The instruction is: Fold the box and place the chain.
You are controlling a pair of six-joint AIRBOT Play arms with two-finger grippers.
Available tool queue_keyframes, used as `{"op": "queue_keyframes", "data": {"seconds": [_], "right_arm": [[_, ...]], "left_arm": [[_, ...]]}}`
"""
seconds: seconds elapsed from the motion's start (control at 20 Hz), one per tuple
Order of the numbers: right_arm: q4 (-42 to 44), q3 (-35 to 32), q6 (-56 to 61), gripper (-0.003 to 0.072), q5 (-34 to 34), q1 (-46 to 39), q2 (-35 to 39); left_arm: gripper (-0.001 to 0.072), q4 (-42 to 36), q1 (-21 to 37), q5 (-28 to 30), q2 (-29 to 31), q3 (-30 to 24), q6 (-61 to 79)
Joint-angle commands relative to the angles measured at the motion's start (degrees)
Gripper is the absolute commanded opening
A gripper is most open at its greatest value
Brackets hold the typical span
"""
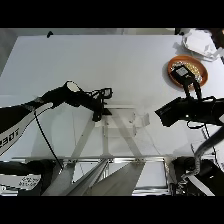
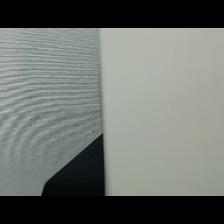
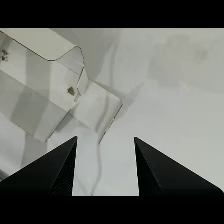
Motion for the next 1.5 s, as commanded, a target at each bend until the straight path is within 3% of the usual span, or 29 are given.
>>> {"op": "queue_keyframes", "data": {"seconds": [0.0,1.45], "right_arm": [[0.0,0.0,0.0,0.0401,0.0,0.0,0.0],[0.0,0.0,0.0,0.0401,0.0,0.0,0.0]], "left_arm": [[0.0006,0.0,0.0,0.5,0.0,0.0,0.1],[0.0007,-0.8,0.0,1.7,-0.8,0.0,-1.9]]}}
